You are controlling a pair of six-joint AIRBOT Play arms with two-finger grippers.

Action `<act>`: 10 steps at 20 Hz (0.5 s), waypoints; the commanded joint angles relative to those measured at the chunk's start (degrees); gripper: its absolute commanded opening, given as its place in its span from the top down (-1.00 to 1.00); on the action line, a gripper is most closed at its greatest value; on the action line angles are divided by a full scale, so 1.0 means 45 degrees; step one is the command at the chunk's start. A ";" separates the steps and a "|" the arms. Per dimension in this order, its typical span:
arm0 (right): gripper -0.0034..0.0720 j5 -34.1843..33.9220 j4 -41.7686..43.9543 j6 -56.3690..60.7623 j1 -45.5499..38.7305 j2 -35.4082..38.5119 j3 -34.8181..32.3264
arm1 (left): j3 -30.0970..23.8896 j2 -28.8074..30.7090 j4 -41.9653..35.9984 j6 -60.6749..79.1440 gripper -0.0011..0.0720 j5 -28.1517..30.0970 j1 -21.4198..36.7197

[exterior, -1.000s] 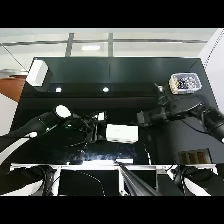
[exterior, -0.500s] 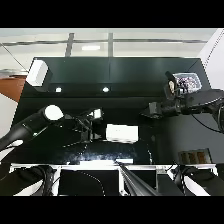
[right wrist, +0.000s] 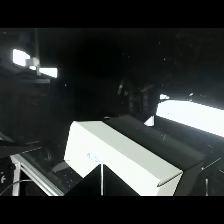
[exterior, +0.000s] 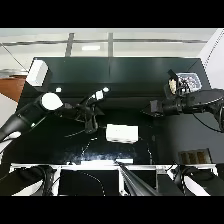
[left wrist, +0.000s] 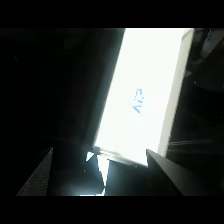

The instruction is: Fold the box and place the chain.

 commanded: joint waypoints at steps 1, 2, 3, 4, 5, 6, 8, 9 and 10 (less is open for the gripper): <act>0.85 0.0102 -0.0301 0.0005 -0.0010 0.0010 0.0015 | 0.0845 -0.1341 -0.0272 0.0597 -0.98 -0.0272 -0.0452; 0.85 0.0087 -0.0437 0.0010 -0.0010 0.0010 0.0015 | 0.0845 -0.1564 -0.0253 0.1112 -0.98 -0.0262 -0.0801; 0.85 0.0078 -0.0534 0.0010 -0.0010 0.0010 0.0015 | 0.0845 -0.1710 -0.0253 0.1418 -0.98 -0.0228 -0.1107; 0.85 0.0078 -0.0602 0.0010 -0.0010 0.0010 0.0015 | 0.0845 -0.1802 -0.0253 0.1549 -0.98 -0.0087 -0.1409; 0.85 0.0083 -0.0602 0.0010 -0.0010 0.0010 0.0015 | 0.0840 -0.1851 -0.0253 0.1564 -0.98 0.0121 -0.1622; 0.85 0.0107 -0.0607 0.0010 -0.0010 0.0010 0.0010 | 0.0840 -0.1889 -0.0267 0.1564 -0.98 0.0311 -0.1807; 0.85 0.0160 -0.0607 0.0010 -0.0010 0.0010 0.0015 | 0.0840 -0.1982 -0.0253 0.1564 -0.98 0.0515 -0.2132; 0.85 0.0180 -0.0607 0.0010 -0.0015 0.0010 0.0015 | 0.0840 -0.2025 -0.0253 0.1559 -0.98 0.0525 -0.2239; 0.85 0.0175 -0.0612 0.0010 -0.0015 0.0010 0.0015 | 0.0835 -0.2040 -0.0253 0.1559 -0.98 0.0520 -0.2307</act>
